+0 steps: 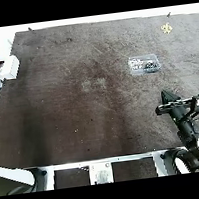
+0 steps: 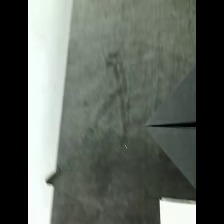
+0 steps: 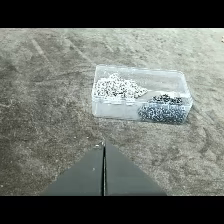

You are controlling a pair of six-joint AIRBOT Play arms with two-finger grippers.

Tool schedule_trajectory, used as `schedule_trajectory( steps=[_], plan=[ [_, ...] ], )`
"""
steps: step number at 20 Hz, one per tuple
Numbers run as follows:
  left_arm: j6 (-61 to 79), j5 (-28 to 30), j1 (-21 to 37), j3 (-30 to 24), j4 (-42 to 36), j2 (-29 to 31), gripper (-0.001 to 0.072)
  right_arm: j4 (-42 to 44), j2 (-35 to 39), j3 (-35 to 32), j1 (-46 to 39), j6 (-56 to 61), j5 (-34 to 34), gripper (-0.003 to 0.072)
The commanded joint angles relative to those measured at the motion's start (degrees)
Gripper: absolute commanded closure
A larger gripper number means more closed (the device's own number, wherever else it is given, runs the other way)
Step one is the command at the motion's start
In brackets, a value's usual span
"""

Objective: Fold the box and place the chain.

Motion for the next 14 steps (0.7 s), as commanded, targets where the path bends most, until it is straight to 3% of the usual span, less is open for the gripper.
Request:
schedule_trajectory(
  steps=[1, 5, 14],
  plan=[
    [-0.33, -1.92, -0.9, -1.53, -2.91, 5.49, 0.0706, -0.02, -0.02, -0.04, 0.02, 0.0, -0.22, 0.0682],
    [2.97, 8.87, -2.8, -13.73, -2.99, 16.52, 0.0706, -0.02, -0.02, -0.04, 0.02, 0.0, -0.22, 0.0682],
    [16.65, 35.04, -15.37, -54.66, -3.72, 46.23, 0.0706, -0.02, -0.02, -0.04, 0.02, 0.0, -0.22, 0.0682]
  ],
)
